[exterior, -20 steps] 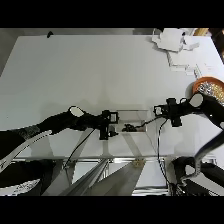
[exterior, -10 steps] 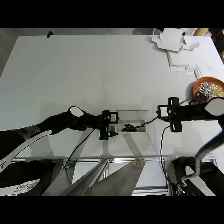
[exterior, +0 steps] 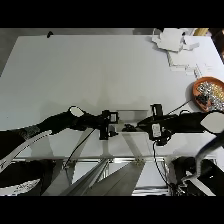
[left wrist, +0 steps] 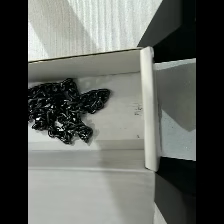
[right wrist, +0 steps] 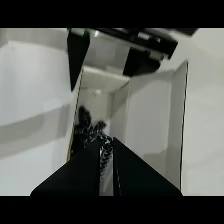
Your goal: Fold the box and place the chain.
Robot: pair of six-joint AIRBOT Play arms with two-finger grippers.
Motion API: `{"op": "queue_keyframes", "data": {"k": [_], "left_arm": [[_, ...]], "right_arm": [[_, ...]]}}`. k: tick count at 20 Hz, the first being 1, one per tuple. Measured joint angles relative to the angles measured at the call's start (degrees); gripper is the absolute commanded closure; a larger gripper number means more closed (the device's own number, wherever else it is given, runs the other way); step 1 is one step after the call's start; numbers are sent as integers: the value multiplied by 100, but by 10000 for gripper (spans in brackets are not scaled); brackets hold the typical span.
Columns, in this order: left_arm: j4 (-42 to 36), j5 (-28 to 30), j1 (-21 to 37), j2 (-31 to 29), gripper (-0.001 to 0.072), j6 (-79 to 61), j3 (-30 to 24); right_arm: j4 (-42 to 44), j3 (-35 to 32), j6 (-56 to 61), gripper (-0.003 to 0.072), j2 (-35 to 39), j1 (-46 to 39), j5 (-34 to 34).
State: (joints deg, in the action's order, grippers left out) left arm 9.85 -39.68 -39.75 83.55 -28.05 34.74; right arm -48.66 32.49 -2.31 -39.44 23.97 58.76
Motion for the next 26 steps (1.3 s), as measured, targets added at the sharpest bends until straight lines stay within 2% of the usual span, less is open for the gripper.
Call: {"op": "queue_keyframes", "data": {"k": [7,11,16,17,18,19,22,26], "left_arm": [[0,0,0,0,436,0,0],[0,0,0,0,436,0,0],[0,0,0,0,436,0,0],[2,0,0,0,436,0,0],[2,0,0,0,436,0,0],[2,0,0,0,436,0,0],[0,0,0,0,436,0,0],[0,0,0,0,436,0,0]], "right_arm": [[422,-98,72,663,-820,409,-778],[1016,-103,-256,663,-1357,702,-1191],[1224,-105,-498,660,-1880,1102,-1818],[1215,-105,-509,599,-1934,1128,-1886],[1165,-105,-525,495,-1965,1150,-1937],[1115,-105,-522,455,-1971,1165,-1971],[664,-59,-505,451,-1759,1121,-1823],[-645,140,-98,454,-1150,470,-866]]}}
